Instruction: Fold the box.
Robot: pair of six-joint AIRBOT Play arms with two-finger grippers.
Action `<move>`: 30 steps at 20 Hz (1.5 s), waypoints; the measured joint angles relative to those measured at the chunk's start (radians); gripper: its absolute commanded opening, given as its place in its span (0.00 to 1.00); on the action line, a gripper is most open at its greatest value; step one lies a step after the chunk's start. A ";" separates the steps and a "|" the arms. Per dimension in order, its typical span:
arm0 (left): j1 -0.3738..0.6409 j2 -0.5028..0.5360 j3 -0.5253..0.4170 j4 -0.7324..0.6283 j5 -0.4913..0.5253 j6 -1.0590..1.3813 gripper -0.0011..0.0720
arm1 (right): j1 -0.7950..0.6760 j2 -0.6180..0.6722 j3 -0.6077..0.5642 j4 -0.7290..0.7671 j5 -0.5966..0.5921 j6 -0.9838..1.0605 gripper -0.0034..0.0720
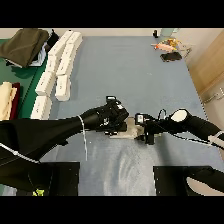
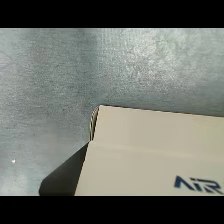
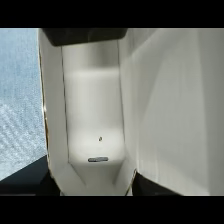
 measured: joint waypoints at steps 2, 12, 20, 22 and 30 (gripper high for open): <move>0.000 -0.002 0.002 0.002 -0.002 -0.010 0.03 | 0.000 0.000 0.000 0.000 0.000 0.000 0.67; 0.002 0.017 0.024 0.001 -0.015 -0.018 0.86 | 0.000 0.000 0.000 0.000 0.000 0.000 0.67; 0.072 0.211 0.036 0.002 -0.179 0.046 0.80 | 0.000 0.000 0.000 0.000 0.000 0.000 0.67; 0.100 0.269 0.037 -0.001 -0.251 0.082 0.23 | 0.000 0.000 0.000 0.000 0.000 0.000 0.67; 0.195 0.357 0.018 -0.021 -0.469 0.421 0.03 | 0.000 0.000 0.000 0.000 0.000 0.000 0.67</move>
